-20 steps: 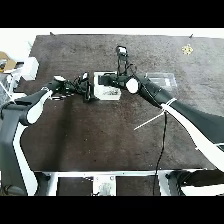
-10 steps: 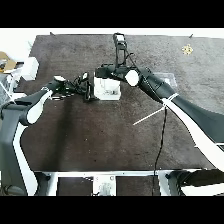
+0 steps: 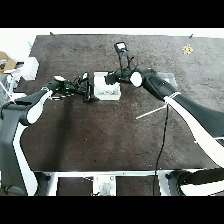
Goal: Fold the box and place the chain.
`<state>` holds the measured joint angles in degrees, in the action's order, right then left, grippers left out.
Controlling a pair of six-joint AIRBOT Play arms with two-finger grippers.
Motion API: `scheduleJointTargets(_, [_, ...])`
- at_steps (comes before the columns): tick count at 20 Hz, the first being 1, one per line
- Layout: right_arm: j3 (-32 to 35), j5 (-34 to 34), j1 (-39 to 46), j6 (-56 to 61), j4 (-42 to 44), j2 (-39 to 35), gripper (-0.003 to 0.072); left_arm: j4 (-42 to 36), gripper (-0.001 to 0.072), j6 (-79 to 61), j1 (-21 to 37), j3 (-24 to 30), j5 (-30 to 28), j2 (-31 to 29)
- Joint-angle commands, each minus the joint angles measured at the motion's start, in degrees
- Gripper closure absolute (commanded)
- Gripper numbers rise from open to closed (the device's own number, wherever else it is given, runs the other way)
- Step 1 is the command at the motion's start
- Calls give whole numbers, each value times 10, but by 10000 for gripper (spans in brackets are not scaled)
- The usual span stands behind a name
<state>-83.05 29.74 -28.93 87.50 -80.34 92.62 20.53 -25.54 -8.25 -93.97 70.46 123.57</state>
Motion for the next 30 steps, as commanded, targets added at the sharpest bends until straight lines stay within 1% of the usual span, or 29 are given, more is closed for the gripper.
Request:
scheduleJointTargets(1, [-48, 48, 46, -152, 83, 1, 373, 0, 186, 0, 0, 0, 0, 0])
scheduleJointTargets(2, [-67, 59, 70, -224, 143, 1, 428, 0, 186, 0, 0, 0, 0, 0])
scheduleJointTargets(3, [-82, 60, 95, -285, 203, 1, 432, 0, 186, 0, 0, 0, 0, 0])
scheduleJointTargets(4, [-96, 68, 120, -332, 250, 6, 468, 0, 186, 0, 0, 0, 0, 0])
scheduleJointTargets(5, [-119, 92, 146, -368, 285, 18, 501, 0, 186, 0, 0, 0, 0, 0])
scheduleJointTargets(6, [-143, 122, 168, -382, 303, 36, 501, 0, 186, 0, 0, 0, 0, 0])
scheduleJointTargets(8, [-196, 202, 202, -426, 343, 91, 501, 0, 186, 0, 0, 0, 0, 0])
scheduleJointTargets(9, [-221, 241, 214, -469, 375, 123, 501, 0, 186, 0, 0, 0, 0, 0])
scheduleJointTargets(10, [-238, 266, 223, -504, 410, 151, 502, 0, 186, 0, 0, 0, 0, 0])
scheduleJointTargets(11, [-253, 290, 229, -546, 450, 180, 541, 0, 186, 0, 0, 0, 0, 0])
scheduleJointTargets(13, [-269, 329, 236, -618, 515, 224, 547, 0, 186, 0, 0, 0, 0, 0])
scheduleJointTargets(15, [-269, 348, 239, -680, 549, 249, 548, 0, 186, 0, 0, 0, 0, 0])
scheduleJointTargets(16, [-267, 348, 239, -692, 549, 255, 619, 0, 186, 0, 0, 0, 0, 0])
scheduleJointTargets(17, [-262, 349, 239, -705, 549, 255, 647, 0, 186, 0, 0, 0, 0, 0])
scheduleJointTargets(20, [-261, 408, 236, -745, 550, 255, 663, 0, 186, 0, 0, 0, 0, 0])
scheduleJointTargets(23, [-239, 454, 230, -778, 589, 254, 667, 0, 186, 0, 0, 0, 0, 0])
scheduleJointTargets(25, [-219, 462, 230, -809, 615, 243, 682, 0, 186, 0, 0, 0, 0, 0])
scheduleJointTargets(28, [-172, 470, 225, -853, 610, 223, 682, 0, 187, 0, 0, 0, 0, 0])
scheduleJointTargets(30, [-126, 452, 218, -891, 604, 202, 682, 0, 187, 0, 0, 0, 0, 0])
